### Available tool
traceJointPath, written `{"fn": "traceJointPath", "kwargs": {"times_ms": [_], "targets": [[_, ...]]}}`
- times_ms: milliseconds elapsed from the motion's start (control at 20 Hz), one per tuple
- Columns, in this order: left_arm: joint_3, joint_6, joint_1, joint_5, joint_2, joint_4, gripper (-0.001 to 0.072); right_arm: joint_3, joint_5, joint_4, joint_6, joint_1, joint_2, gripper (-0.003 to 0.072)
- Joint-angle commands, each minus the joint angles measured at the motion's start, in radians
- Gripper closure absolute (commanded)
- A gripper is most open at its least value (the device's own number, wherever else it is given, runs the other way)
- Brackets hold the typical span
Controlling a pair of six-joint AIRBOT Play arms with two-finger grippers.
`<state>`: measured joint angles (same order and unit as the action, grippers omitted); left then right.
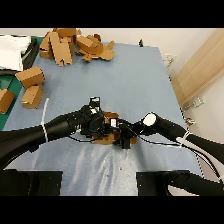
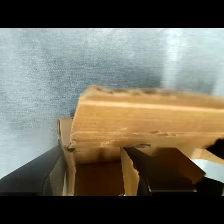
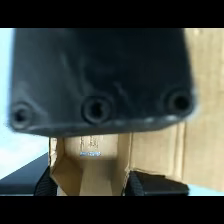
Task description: Fold the box.
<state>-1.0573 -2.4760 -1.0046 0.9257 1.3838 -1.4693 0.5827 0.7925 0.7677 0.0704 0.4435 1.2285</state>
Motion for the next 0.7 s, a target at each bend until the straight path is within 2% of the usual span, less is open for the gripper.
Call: {"fn": "traceJointPath", "kwargs": {"times_ms": [0, 250, 650], "targets": [[-0.002, 0.004, 0.003, -0.001, -0.021, -0.013, 0.0259, 0.000, -0.032, 0.026, -0.023, 0.001, 0.006, 0.0689], [-0.002, 0.003, 0.006, 0.035, -0.067, -0.043, 0.0259, 0.000, -0.047, 0.051, -0.045, 0.001, 0.006, 0.0689], [-0.001, 0.004, 0.064, 0.185, -0.121, -0.084, 0.0259, -0.001, -0.063, 0.063, -0.048, 0.001, 0.006, 0.0689]]}}
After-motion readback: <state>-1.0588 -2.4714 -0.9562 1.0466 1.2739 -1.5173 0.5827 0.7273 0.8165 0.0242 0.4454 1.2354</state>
